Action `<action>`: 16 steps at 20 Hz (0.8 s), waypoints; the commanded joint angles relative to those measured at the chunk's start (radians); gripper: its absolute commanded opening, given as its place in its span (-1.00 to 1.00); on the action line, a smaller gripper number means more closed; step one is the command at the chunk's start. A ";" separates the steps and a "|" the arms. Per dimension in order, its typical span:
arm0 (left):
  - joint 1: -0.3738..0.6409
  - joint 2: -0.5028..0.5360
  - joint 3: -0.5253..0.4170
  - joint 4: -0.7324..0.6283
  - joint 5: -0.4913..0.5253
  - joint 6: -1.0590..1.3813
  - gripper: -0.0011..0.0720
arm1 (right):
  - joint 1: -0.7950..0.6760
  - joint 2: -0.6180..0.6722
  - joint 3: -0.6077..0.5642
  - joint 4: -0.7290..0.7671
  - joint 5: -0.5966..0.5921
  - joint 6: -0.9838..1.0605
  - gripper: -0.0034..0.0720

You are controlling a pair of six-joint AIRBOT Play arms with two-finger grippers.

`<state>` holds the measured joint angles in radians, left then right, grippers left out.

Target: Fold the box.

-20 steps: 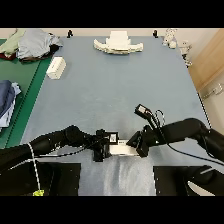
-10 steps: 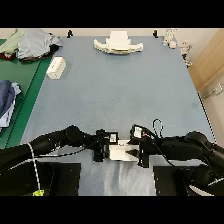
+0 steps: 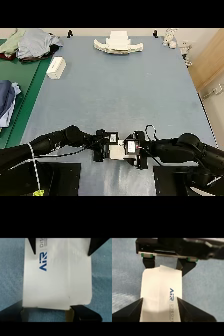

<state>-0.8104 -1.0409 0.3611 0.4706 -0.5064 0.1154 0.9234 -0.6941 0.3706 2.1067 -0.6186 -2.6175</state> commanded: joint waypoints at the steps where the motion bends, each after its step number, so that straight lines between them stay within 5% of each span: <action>1: 0.000 -0.001 0.000 0.000 0.000 0.000 0.16 | 0.008 -0.017 0.006 -0.033 0.038 -0.040 0.82; 16: 0.000 -0.001 0.000 0.000 0.000 0.000 0.16 | 0.008 -0.007 0.032 -0.133 0.094 -0.040 0.82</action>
<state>-0.8104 -1.0409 0.3611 0.4698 -0.5041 0.1143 0.9318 -0.7017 0.3996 1.9839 -0.5407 -2.6568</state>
